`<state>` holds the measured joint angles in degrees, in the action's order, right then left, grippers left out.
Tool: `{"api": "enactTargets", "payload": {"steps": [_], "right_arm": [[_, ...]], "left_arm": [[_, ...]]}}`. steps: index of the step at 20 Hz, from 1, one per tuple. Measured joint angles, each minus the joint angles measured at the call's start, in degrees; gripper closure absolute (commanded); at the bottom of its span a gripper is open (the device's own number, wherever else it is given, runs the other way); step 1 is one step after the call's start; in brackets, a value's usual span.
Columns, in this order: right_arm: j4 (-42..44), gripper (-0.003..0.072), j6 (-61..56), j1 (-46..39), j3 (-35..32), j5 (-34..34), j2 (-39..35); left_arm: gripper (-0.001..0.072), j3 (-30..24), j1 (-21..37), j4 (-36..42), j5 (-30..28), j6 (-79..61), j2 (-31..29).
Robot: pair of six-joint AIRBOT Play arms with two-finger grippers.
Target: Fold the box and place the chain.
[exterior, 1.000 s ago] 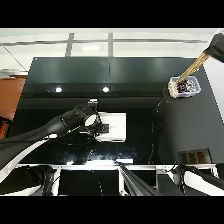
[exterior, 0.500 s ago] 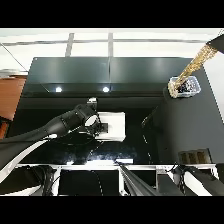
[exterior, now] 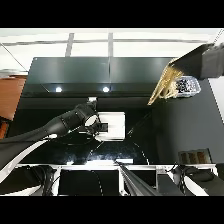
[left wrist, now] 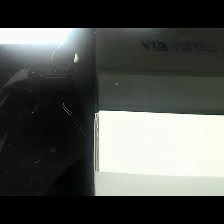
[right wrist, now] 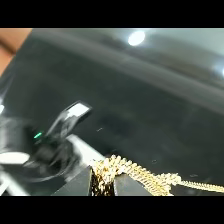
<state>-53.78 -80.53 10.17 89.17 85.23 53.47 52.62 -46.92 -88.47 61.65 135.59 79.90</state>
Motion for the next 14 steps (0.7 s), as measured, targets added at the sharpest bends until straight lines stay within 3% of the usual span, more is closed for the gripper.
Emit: {"api": "enactTargets", "payload": {"steps": [6, 14], "right_arm": [[-0.2, 0.0664, -1.4, 9.2, -6.4, -1.4, 0.0], [2.5, 0.0664, -1.7, 17.4, -16.9, -8.2, 0.0]], "left_arm": [[0.068, 0.0, 0.0, 0.0, 0.0, 0.0, 0.0], [0.068, 0.0, 0.0, 0.0, 0.0, -0.2, 0.0]]}}
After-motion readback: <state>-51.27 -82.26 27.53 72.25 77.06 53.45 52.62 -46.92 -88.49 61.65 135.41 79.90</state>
